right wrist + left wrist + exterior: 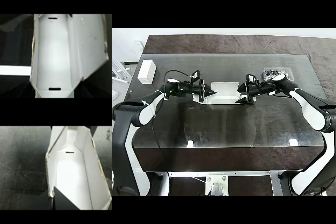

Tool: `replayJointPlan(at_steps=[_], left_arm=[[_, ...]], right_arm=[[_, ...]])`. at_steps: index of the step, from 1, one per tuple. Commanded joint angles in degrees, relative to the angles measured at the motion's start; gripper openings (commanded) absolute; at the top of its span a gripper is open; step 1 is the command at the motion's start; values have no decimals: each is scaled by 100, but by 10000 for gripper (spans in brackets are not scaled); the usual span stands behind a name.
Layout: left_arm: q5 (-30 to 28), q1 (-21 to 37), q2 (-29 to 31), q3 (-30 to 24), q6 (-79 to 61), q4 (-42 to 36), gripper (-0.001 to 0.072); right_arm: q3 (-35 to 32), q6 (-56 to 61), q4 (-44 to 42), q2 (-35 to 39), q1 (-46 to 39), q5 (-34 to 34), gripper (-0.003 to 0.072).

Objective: Fold the box and place the chain.

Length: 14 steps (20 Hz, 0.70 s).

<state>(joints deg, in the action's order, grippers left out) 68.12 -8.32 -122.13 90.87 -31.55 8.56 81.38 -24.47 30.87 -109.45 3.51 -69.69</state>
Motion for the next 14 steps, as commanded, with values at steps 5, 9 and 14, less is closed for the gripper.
replayJointPlan(at_steps=[5, 9, 14], left_arm=[[-17, 0, 0, -2, 2, 0, 20], [-15, 0, 0, -2, 2, 0, 20], [-17, 0, 0, -2, 2, 0, 20]], right_arm=[[125, -221, 133, -22, 50, 122, 684], [146, -317, 157, -94, 151, 125, 684], [149, -317, 133, -177, 225, 127, 683]])
